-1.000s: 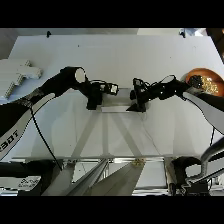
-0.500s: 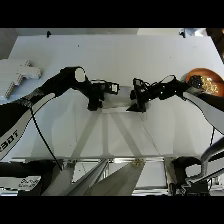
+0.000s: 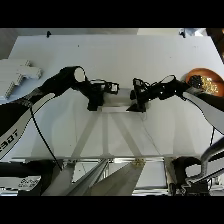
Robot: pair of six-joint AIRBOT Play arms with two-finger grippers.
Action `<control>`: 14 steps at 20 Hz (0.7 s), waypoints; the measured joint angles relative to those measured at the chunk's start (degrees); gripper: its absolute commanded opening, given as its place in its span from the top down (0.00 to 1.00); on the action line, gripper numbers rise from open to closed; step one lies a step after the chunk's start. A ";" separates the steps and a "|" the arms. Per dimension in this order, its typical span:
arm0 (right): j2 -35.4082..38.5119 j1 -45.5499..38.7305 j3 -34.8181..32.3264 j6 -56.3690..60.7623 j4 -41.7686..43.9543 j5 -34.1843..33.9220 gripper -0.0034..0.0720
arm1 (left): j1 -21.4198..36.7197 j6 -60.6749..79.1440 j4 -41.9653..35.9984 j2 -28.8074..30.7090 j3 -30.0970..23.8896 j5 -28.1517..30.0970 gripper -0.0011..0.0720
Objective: Fold the box and place the chain.
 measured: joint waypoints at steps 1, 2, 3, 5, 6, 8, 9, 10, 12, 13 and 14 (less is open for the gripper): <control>0.00 0.00 0.00 0.00 0.02 0.02 0.29 | 0.26 0.00 -0.04 0.00 0.00 -0.68 0.80; 0.00 0.02 0.00 -0.02 0.04 0.00 0.29 | 0.52 0.00 -0.04 0.00 0.00 -1.62 0.80; 0.00 0.02 0.00 0.00 0.07 0.00 0.29 | 0.81 -0.02 -0.02 0.02 0.00 -2.73 0.80; 0.00 0.02 0.00 0.00 0.07 -0.02 0.29 | 1.49 -0.02 -0.02 0.50 0.00 -4.50 0.80; 0.00 0.02 0.00 0.00 0.07 -0.02 0.29 | 1.88 -0.02 -0.02 1.05 0.00 -5.07 0.80; 0.00 0.02 0.00 0.00 0.07 -0.07 0.29 | 2.73 -0.02 -0.09 2.64 0.00 -5.64 0.80; 0.00 0.02 0.00 0.00 0.07 -0.07 0.29 | 3.21 -0.02 -0.26 3.67 0.00 -5.70 0.80; 0.00 0.02 0.00 0.00 0.04 -0.04 0.29 | 3.74 -0.02 -0.35 4.76 0.00 -5.79 0.80; 0.00 0.02 0.00 0.00 0.02 -0.02 0.29 | 4.98 -0.02 -0.55 7.13 0.00 -6.21 0.80; 0.00 0.02 0.00 0.00 0.02 -0.02 0.29 | 5.77 -0.02 -0.66 8.41 0.00 -6.75 0.80; 0.00 0.02 0.00 -0.02 0.00 -0.02 0.29 | 6.60 -0.02 -0.68 9.55 0.00 -7.28 0.86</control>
